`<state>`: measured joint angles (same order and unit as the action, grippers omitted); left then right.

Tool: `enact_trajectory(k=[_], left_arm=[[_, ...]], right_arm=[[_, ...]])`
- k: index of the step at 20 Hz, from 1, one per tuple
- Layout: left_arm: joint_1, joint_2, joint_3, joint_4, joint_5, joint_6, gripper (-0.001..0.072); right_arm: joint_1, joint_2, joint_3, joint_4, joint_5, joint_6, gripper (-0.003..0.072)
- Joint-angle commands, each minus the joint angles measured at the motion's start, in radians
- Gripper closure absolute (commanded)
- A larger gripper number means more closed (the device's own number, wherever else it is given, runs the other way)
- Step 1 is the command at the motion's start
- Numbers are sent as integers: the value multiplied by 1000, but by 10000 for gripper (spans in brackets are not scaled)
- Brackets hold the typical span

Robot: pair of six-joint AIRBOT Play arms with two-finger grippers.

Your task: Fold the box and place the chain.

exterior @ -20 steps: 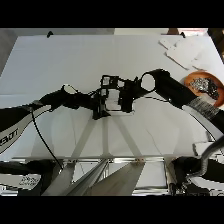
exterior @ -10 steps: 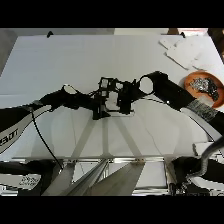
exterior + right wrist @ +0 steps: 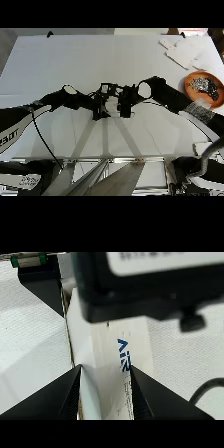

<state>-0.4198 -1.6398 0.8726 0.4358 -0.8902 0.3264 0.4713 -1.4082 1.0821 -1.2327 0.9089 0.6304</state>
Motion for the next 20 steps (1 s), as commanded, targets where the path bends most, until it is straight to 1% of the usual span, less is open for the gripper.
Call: enact_trajectory(k=[1, 2, 5, 7, 11, 19, 20], left_arm=[[0, 0, 0, -1, 3, -2, 372], [0, 0, 0, -1, 3, -2, 372], [0, 0, 0, -1, 3, -2, 372], [0, 0, 0, -1, 3, -2, 372], [0, 0, 0, -1, 3, -2, 372], [0, 0, 0, -1, 3, -2, 372], [0, 0, 0, -1, 3, -2, 372]], right_arm=[[1, 6, -2, -2, -29, 2, 360], [1, 5, -2, -3, -46, 7, 401], [1, 5, -2, -3, -87, 53, 415], [1, 5, -2, -3, -78, 53, 415], [1, 5, -3, -2, -23, 53, 409], [1, 3, -44, 0, -15, 55, 408], [1, 4, -44, 0, -16, 54, 373]])
